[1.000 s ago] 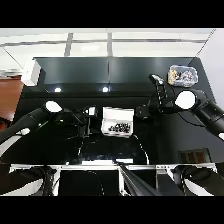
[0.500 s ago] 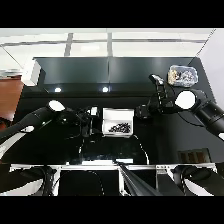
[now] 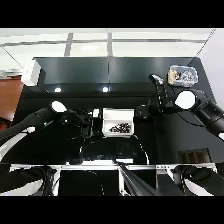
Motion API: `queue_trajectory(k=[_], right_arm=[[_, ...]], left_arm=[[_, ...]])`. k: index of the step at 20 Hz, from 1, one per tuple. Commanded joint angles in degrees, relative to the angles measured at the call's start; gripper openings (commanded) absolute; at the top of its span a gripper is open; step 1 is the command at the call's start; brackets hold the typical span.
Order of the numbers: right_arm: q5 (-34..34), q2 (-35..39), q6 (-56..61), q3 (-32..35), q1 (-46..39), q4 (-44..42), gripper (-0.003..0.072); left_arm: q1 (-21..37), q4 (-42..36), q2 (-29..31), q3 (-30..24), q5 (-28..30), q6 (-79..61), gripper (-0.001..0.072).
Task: Fold the box and place the chain.
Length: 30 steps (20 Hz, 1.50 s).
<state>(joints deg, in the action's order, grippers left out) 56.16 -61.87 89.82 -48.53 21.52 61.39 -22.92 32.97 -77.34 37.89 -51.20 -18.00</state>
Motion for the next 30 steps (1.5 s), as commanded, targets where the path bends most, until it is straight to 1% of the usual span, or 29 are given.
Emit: queue_trajectory(k=[1, 5, 12, 13, 14, 15, 18, 19, 23, 26, 27, 28, 30], right_arm=[[-0.5, 0.0, 0.0, -0.1, 0.0, 0.0, 0.0319], [-0.5, 0.0, 0.0, -0.1, 0.0, 0.0, 0.0319], [-0.5, 0.0, 0.0, -0.1, 0.0, 0.0, 0.0319], [-0.7, 0.0, 0.0, -0.1, 0.0, 0.0, 0.0319], [-1.2, 0.0, 0.0, -0.1, 0.0, 0.0, 0.0319], [-1.6, 0.0, -0.1, -0.3, -0.3, 0.3, 0.0319], [-1.8, 0.0, 0.0, -2.9, -4.3, 0.1, 0.0319], [-2.9, 0.0, 0.0, -3.8, -5.6, -0.3, 0.032], [-12.1, -0.7, -1.2, -5.0, -6.9, -8.1, 0.032], [-17.4, -4.1, -3.8, -5.0, -5.3, -9.5, 0.0323], [-17.9, -5.7, -4.7, -5.0, -4.3, -9.5, 0.0473], [-17.6, -7.6, -7.4, -5.0, -3.1, -9.4, 0.0702], [-15.8, -10.6, -16.5, -5.0, -0.4, -9.0, 0.0699]], left_arm=[[-0.7, 0.0, 0.0, 0.1, 0.4, 0.7, 0.071], [-1.9, -1.6, -0.3, 0.5, 2.9, 1.9, 0.071], [-4.2, -1.9, -2.4, 2.9, 3.1, 3.7, 0.0701], [-4.2, -1.9, -2.4, 2.9, 3.1, 3.7, 0.0639], [-4.2, -1.9, -2.3, 2.9, 3.1, 3.7, 0.0493], [-4.2, -1.9, -2.3, 2.9, 3.2, 3.8, 0.0397], [-4.2, -2.4, -2.3, 2.9, 6.9, 7.1, 0.0397], [-4.2, -2.4, -2.3, 2.9, 7.2, 7.2, 0.0397], [-4.2, -2.4, -2.3, 2.9, 7.3, 7.2, 0.0397], [-4.2, -2.4, -2.3, 2.9, 7.3, 7.2, 0.0397], [-4.2, -2.4, -2.3, 2.9, 7.3, 7.2, 0.0397], [-4.2, -2.4, -2.3, 2.9, 7.3, 7.2, 0.0397], [-4.2, -2.4, -2.3, 2.9, 7.3, 7.2, 0.0397]])
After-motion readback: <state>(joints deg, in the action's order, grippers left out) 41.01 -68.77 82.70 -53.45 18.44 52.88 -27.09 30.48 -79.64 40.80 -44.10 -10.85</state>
